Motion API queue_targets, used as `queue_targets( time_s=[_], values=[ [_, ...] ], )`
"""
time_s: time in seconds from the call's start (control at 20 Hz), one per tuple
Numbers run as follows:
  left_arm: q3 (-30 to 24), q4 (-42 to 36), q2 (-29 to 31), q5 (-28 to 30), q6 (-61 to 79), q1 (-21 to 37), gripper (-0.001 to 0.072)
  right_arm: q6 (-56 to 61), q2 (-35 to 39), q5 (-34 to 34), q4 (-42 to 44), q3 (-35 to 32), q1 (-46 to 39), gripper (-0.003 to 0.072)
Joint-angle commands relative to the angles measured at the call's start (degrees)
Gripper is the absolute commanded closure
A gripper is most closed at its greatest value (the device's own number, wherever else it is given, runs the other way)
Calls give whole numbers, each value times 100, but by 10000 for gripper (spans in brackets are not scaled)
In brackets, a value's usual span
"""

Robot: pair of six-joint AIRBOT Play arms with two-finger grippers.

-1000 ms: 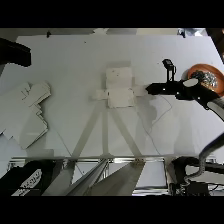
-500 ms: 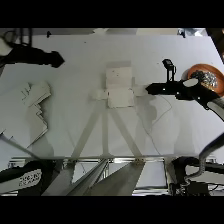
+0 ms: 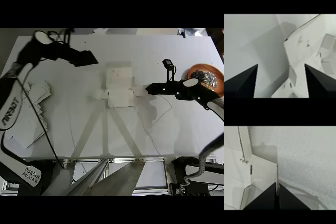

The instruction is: Fold the box and place the chain.

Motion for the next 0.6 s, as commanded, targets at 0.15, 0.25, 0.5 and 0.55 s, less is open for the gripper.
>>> queue_targets(
  time_s=[0.15, 0.25, 0.5, 0.55],
  values=[
    [186, -186, -595, 365, -203, -437, 61, 2, -2, 0, 2, -2, 7, 678],
    [186, -181, -662, 332, -186, -501, 61, 2, -2, 0, 2, -2, 7, 678],
    [186, -160, -754, 168, 28, -693, 66, 2, -2, 0, 4, -2, 7, 678],
    [186, -166, -754, 42, 162, -717, 68, 2, -2, 0, 4, -2, 7, 678]
  ],
)
